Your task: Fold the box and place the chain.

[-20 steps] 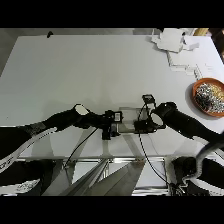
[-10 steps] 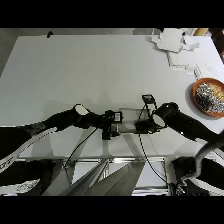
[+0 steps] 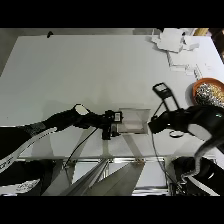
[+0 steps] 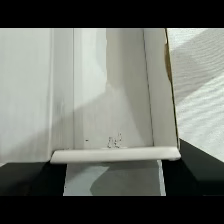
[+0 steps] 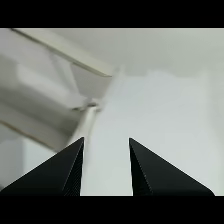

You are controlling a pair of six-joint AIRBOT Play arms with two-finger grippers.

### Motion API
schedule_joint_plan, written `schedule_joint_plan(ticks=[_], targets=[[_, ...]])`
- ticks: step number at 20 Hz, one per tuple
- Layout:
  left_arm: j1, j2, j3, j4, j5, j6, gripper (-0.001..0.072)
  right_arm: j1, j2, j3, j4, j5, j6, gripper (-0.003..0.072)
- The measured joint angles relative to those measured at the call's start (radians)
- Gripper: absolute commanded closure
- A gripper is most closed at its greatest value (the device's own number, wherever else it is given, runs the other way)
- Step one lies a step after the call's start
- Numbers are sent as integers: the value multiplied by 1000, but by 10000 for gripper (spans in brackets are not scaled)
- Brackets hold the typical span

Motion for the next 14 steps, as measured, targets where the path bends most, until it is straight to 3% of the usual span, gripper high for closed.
schedule_joint_plan(ticks=[3, 6, 14], targets=[[0, 0, 0, 0, 0, 0, 493, -135, 89, 18, -134, 16, -75, 370], [0, 0, 0, 0, 0, 0, 493, -346, 84, 25, -196, -28, -162, 370], [0, 0, 0, 0, 0, 0, 493, -841, -169, 28, -223, -262, -254, 403]])
